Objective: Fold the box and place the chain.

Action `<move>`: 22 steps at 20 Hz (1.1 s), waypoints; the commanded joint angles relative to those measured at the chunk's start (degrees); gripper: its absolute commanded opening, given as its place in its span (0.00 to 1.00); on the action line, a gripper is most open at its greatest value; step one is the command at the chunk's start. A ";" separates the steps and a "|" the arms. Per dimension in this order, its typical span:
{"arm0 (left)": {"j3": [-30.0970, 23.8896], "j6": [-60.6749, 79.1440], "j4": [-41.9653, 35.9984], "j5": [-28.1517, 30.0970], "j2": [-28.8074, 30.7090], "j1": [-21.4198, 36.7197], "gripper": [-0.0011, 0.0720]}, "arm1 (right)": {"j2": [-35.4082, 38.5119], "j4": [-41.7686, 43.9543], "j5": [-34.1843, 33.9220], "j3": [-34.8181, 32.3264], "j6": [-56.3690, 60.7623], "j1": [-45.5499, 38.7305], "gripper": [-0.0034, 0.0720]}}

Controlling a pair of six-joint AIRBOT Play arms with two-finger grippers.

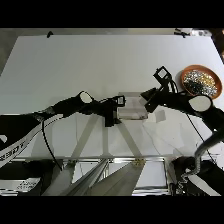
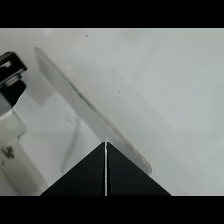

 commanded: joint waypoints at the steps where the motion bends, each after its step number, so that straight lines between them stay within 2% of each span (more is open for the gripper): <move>1: -0.02 -0.02 0.00 0.04 0.04 0.02 0.39 | 8.04 -22.38 10.62 0.61 1.27 0.04 0.05; 3: -0.02 -0.02 0.00 0.02 0.04 0.02 0.39 | 8.70 -34.51 21.33 0.57 1.31 0.04 0.06; 4: -0.02 -0.02 0.00 0.02 0.04 0.02 0.39 | 8.61 -37.24 25.35 0.42 1.29 0.04 0.06; 5: -0.02 -0.02 0.00 0.04 0.04 0.02 0.39 | 8.61 -37.38 26.38 0.11 0.83 0.04 0.06; 6: -0.02 -0.02 0.00 0.02 0.04 0.02 0.39 | 8.61 -35.71 25.75 -0.28 0.02 0.04 0.09; 8: -0.02 -0.02 0.00 0.02 0.04 0.02 0.39 | 8.59 -31.52 24.33 -1.55 -6.99 0.04 0.31; 9: -0.02 -0.02 0.00 0.04 0.07 0.02 0.39 | 8.57 -30.38 23.23 -2.56 -11.30 0.04 0.36; 12: -0.02 -0.02 0.00 0.02 0.04 0.02 0.39 | 6.62 -29.14 18.45 -6.16 -22.45 0.04 0.36; 14: -0.02 -0.02 0.00 0.02 0.04 0.02 0.39 | 2.62 -25.83 16.26 -6.56 -27.96 0.04 0.38; 16: -0.02 -0.02 0.00 0.02 0.04 0.02 0.39 | -1.79 -24.15 10.01 -6.56 -26.69 0.04 0.65; 17: -0.02 -0.02 0.00 0.02 0.04 0.02 0.39 | -3.43 -23.12 8.37 -6.54 -26.56 0.04 0.64; 19: -0.02 -0.02 0.00 0.02 0.04 0.02 0.39 | -6.01 -21.90 7.21 -6.54 -26.99 0.04 0.45; 22: -0.02 -0.02 0.00 0.04 0.04 0.02 0.39 | -7.41 -18.80 4.15 -6.54 -27.04 -2.12 0.43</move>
